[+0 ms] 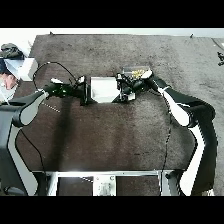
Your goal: Fold the box and place the chain.
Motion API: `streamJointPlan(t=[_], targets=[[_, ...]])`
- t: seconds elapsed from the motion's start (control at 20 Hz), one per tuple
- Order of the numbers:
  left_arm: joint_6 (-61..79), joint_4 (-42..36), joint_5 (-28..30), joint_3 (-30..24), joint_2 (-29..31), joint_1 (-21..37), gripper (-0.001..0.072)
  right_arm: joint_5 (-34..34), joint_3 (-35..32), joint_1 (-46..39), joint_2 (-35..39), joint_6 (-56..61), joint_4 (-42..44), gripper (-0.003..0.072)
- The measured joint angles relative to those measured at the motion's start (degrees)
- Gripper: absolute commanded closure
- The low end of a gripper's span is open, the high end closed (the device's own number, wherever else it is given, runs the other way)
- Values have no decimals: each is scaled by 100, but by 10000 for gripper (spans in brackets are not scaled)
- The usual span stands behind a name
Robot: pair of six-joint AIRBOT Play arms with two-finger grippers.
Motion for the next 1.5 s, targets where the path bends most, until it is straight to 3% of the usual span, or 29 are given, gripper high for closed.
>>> streamJointPlan(t=[0.65,0.7,0.75,1.5], targets=[[0,-9,31,-2,0,0,477,0,0,0,0,0,2,255],[0,-9,31,0,0,0,477,2,0,0,0,0,2,121],[0,-11,35,-2,0,0,477,4,0,0,-2,0,2,89],[-2,-20,55,0,0,2,477,4,-7,-111,363,442,-874,90]])
